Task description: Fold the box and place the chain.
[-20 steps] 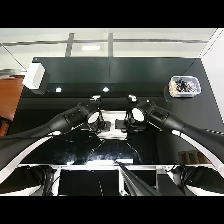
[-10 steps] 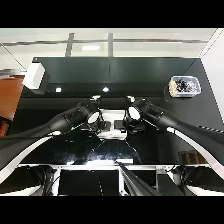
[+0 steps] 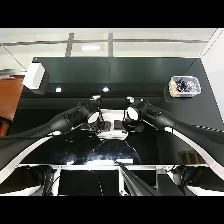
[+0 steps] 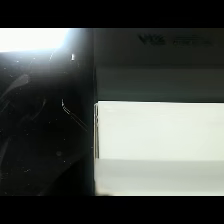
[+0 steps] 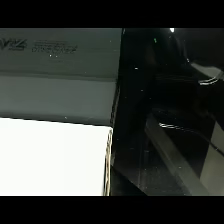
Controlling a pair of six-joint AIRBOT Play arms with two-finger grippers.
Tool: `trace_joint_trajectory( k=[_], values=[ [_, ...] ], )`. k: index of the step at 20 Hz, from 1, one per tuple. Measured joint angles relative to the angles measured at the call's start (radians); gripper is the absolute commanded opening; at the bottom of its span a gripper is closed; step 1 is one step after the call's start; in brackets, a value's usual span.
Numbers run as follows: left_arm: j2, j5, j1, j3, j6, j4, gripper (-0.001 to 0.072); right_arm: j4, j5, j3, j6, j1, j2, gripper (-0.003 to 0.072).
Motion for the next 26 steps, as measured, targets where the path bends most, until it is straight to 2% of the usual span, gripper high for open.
trace_joint_trajectory(
  k=[6, 7, 8, 10, 11, 12, 13, 14, 15, 17, 22, 23, 24, 26],
  values=[
    [0.000, 0.000, 0.000, 0.000, 0.000, 0.000, 0.0030, 0.000, -0.002, 0.000, 0.015, 0.000, -0.003, 0.0037],
    [0.000, 0.000, 0.000, 0.000, 0.000, 0.000, 0.0030, 0.000, -0.002, 0.000, 0.018, 0.000, -0.003, 0.0180],
    [0.000, 0.000, 0.000, 0.000, 0.000, 0.000, 0.0030, 0.002, -0.002, 0.000, 0.022, 0.000, -0.004, 0.0222],
    [0.000, 0.000, 0.000, 0.000, 0.000, -0.001, 0.0030, 0.001, -0.002, 0.000, 0.021, -0.001, -0.003, 0.0223],
    [0.000, 0.000, 0.000, 0.000, 0.000, -0.001, 0.0030, 0.000, -0.001, 0.000, 0.021, -0.001, -0.003, 0.0268],
    [0.000, 0.000, 0.000, 0.000, 0.000, -0.001, 0.0030, 0.001, -0.002, 0.000, 0.021, -0.001, -0.003, 0.0266],
    [0.000, 0.000, 0.000, 0.000, 0.000, -0.001, 0.0030, 0.001, -0.001, 0.000, 0.021, -0.001, -0.003, 0.0216],
    [0.000, 0.001, 0.000, 0.000, 0.000, -0.001, 0.0030, 0.001, -0.002, 0.000, 0.021, -0.001, -0.003, 0.0130],
    [0.000, 0.001, 0.000, 0.000, 0.000, -0.001, 0.0030, 0.001, -0.002, 0.000, 0.021, -0.001, -0.003, 0.0121],
    [0.000, 0.001, 0.000, 0.000, 0.000, -0.001, 0.0030, 0.002, -0.002, 0.000, 0.016, -0.001, -0.003, 0.0030],
    [0.000, 0.003, 0.000, 0.000, 0.000, 0.000, 0.0030, 0.001, -0.002, 0.000, 0.012, 0.000, -0.003, 0.0038],
    [0.000, 0.004, 0.000, 0.000, 0.000, 0.000, 0.0030, 0.000, -0.002, 0.000, 0.010, 0.000, -0.001, 0.0237],
    [0.000, 0.003, 0.000, 0.000, 0.000, -0.001, 0.0030, 0.001, 0.000, 0.002, 0.006, 0.000, 0.003, 0.0381],
    [0.000, 0.003, 0.000, 0.000, 0.000, 0.000, 0.0030, -0.019, -0.001, 0.002, 0.002, 0.000, 0.014, 0.0382]
  ],
)
